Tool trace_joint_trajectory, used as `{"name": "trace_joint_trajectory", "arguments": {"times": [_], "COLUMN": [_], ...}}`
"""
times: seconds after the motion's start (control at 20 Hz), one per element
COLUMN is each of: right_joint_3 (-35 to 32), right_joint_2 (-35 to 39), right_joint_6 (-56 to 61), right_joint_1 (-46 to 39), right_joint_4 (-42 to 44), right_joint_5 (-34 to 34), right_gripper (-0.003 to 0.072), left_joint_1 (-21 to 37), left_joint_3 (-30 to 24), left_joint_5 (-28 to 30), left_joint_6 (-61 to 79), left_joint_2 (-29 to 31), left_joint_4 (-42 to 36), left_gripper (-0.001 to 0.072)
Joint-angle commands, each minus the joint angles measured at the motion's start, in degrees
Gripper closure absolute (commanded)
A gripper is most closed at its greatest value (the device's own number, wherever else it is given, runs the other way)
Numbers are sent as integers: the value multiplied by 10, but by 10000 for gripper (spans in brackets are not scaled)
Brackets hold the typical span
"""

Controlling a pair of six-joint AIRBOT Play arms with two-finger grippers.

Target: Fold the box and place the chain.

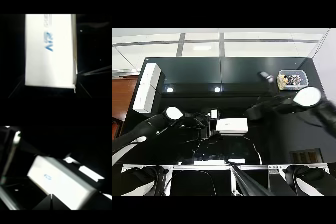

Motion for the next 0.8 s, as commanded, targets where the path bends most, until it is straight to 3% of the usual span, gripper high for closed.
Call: {"name": "trace_joint_trajectory", "arguments": {"times": [0.0,0.1,0.2,0.4,0.55,0.75], "right_joint_3": [33,32,32,21,20,20], "right_joint_2": [70,95,99,99,99,99], "right_joint_6": [24,25,26,26,26,26], "right_joint_1": [-95,-154,-188,-191,-191,-191], "right_joint_4": [-87,-109,-113,-116,-116,-117], "right_joint_5": [71,116,123,64,82,84], "right_gripper": [673,673,673,673,673,673], "left_joint_1": [4,6,-12,-64,-95,-94], "left_joint_3": [1,1,14,108,182,218], "left_joint_5": [19,0,-1,-2,-35,-55], "left_joint_6": [-58,-85,-84,-119,-158,-209], "left_joint_2": [61,100,101,-14,-89,-141], "left_joint_4": [35,34,5,-8,-8,0], "left_gripper": [-9,-5,-4,-4,-4,-4]}}
